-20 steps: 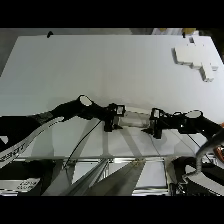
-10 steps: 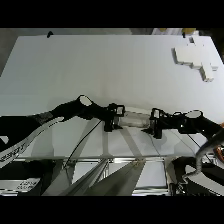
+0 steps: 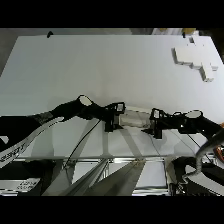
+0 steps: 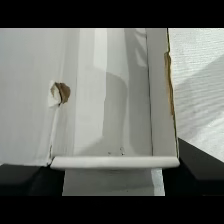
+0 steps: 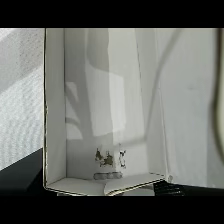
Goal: Fold the box and place the chain.
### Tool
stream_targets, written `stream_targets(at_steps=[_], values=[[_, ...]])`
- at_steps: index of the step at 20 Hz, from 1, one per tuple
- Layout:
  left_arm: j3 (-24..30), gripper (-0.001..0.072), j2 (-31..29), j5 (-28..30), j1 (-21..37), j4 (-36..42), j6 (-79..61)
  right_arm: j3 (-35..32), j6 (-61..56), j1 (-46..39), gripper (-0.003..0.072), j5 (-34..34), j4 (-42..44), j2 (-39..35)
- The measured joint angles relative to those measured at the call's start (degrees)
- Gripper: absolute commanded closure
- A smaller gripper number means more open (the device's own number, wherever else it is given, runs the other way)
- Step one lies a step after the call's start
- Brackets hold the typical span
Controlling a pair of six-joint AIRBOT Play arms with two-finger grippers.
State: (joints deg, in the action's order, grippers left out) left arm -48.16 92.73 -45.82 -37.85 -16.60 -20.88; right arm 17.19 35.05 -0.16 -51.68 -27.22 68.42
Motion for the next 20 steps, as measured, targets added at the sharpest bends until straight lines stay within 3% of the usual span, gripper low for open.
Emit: stream_targets(at_steps=[2,3,20], values=[[0.0,0.0131,0.0,0.1,0.1,0.1,0.3,0.0,-0.1,0.0,0.0346,0.0,0.0,0.0],[0.1,0.0003,-0.1,0.5,0.3,0.4,0.5,0.0,-0.4,0.0,0.0346,0.2,0.3,0.0],[4.8,0.0009,-3.1,1.3,1.9,2.1,-11.0,0.0,0.0,0.0,0.0346,0.0,0.0,0.0]])
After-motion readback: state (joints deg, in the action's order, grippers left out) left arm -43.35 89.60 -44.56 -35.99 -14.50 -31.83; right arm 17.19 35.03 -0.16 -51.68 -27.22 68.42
